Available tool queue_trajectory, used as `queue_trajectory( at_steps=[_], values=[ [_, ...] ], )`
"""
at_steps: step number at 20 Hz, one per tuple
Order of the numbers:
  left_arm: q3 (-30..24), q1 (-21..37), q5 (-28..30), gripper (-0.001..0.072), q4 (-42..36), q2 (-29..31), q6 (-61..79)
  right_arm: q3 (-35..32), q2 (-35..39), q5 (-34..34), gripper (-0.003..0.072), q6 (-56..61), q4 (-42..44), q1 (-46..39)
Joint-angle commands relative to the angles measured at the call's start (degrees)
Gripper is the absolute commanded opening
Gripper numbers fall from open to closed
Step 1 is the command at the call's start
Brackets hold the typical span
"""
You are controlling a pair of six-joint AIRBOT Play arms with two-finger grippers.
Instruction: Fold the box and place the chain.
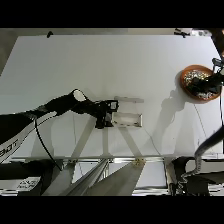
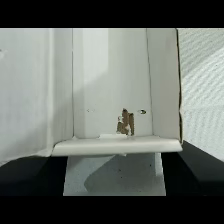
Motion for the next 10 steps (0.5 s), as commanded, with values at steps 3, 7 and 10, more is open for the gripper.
queue_trajectory(
  at_steps=[3,7,10],
  values=[
    [0.0,0.02,0.04,0.0255,0.0,-0.02,0.02,0.07,6.62,-0.5,0.0005,-1.79,-0.02,0.04],
    [0.0,0.02,0.02,0.0255,0.0,-0.02,0.02,0.07,16.59,-0.15,0.0005,-4.59,0.44,0.04],
    [0.02,0.02,0.02,0.0255,0.0,-0.02,0.02,0.07,26.23,2.21,0.0005,-9.4,4.83,0.04]
  ],
)
